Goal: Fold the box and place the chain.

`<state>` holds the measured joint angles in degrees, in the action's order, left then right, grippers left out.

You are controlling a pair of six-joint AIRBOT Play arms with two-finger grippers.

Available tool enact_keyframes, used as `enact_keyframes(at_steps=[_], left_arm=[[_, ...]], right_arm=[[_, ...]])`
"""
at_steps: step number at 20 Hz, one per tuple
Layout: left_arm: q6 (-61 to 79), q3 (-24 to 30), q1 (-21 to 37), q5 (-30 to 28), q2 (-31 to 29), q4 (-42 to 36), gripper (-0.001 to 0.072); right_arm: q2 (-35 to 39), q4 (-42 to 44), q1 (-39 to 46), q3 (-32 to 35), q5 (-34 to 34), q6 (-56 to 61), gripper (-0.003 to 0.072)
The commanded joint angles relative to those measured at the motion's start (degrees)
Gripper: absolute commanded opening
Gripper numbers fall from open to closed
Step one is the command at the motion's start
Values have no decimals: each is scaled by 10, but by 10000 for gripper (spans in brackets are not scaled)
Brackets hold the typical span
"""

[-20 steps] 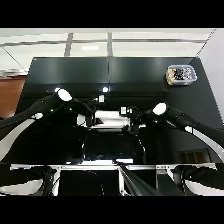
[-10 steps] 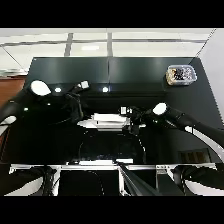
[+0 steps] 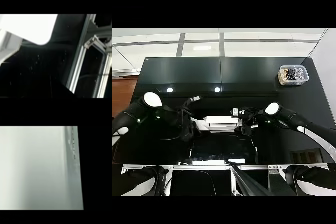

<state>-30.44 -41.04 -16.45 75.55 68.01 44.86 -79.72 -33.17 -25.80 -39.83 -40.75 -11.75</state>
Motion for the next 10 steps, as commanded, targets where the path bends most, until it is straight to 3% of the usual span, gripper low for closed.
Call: enact_keyframes(at_steps=[1, 2, 6, 10], left_arm=[[36, 31, -47, -143, -1, -90, 23], [61, 31, -53, -183, -1, -120, 24], [128, 30, -54, -333, 0, -252, 25], [130, 26, -54, -435, 17, -224, 25]], right_arm=[[0, -1, 0, 0, -7, 0, 370], [0, -1, 0, 0, -8, 0, 253], [0, -1, 0, 0, -8, 0, 256], [0, -1, 0, 0, -8, 0, 257]])
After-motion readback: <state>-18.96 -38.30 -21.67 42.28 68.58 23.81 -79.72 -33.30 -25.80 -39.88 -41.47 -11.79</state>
